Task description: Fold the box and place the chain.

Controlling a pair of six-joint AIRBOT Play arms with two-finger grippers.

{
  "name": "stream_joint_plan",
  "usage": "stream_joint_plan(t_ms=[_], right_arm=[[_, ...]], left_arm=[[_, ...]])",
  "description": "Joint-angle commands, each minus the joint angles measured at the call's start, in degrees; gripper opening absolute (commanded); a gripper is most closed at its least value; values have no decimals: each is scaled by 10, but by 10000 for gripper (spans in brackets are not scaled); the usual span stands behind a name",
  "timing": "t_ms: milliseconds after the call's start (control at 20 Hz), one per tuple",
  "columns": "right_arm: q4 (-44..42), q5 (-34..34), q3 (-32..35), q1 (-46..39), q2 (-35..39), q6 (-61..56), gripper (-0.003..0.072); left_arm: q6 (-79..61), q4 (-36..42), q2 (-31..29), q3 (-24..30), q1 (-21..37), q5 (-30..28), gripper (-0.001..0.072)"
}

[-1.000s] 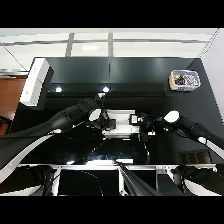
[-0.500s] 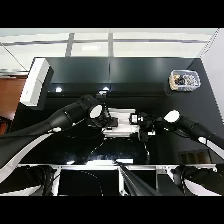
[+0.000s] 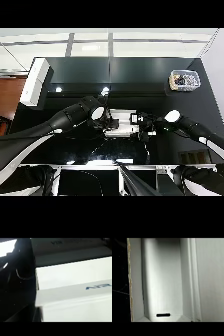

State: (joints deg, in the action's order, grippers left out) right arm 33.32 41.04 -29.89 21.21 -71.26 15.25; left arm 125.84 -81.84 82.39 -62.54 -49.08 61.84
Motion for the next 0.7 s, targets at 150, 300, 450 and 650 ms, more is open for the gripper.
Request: stream_joint_plan(t_ms=[150,300,450,650], right_arm=[[-1,-2,0,0,0,0,441],[-1,-1,0,0,0,0,441],[-1,-2,0,0,0,0,441],[-1,-2,0,0,0,0,441]], left_arm=[[21,-17,17,-12,-7,5,271],[21,-17,29,-31,-9,19,272],[21,-17,29,-36,-8,21,280],[21,-17,29,-36,-8,43,462]])
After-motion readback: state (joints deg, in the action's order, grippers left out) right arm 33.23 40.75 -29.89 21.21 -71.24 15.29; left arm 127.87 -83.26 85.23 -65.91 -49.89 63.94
